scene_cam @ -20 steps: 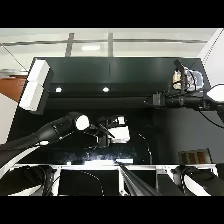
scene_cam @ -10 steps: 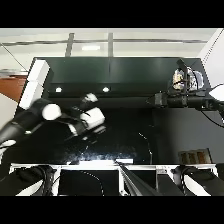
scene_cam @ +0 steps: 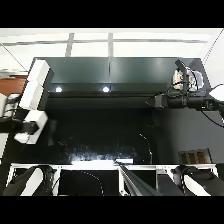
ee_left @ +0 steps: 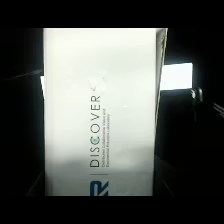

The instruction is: Fold the box and place the chain.

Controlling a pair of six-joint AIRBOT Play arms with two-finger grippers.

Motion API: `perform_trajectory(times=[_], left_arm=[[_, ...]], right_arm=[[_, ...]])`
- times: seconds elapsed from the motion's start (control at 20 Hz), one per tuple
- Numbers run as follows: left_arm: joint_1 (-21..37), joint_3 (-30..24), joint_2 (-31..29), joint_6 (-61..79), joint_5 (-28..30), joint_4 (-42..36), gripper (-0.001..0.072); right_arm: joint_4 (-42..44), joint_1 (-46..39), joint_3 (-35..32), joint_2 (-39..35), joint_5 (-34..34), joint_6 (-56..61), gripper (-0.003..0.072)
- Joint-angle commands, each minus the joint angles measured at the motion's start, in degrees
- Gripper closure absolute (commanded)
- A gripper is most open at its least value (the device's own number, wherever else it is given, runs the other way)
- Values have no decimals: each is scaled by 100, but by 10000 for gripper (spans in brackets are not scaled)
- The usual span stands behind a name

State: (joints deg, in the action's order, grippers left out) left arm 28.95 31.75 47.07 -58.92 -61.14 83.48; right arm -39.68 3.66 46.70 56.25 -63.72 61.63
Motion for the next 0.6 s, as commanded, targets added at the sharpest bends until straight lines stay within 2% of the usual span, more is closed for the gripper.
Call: perform_trajectory(times=[0.0, 0.1, 0.3, 0.55], left_arm=[[1451, -79, 87, 564, 610, -2, 414], [1626, -76, 297, 1141, 848, -260, 415], [1495, 85, 809, 2557, 970, -1316, 415], [1491, 490, 1246, 2765, 1060, -1495, 416]], right_arm=[[0, 4, 0, -2, -4, -57, 638], [2, 4, 0, -2, 87, -55, 638], [2, 4, 0, -2, 116, -52, 638], [0, 4, 0, -2, 122, -50, 638]])
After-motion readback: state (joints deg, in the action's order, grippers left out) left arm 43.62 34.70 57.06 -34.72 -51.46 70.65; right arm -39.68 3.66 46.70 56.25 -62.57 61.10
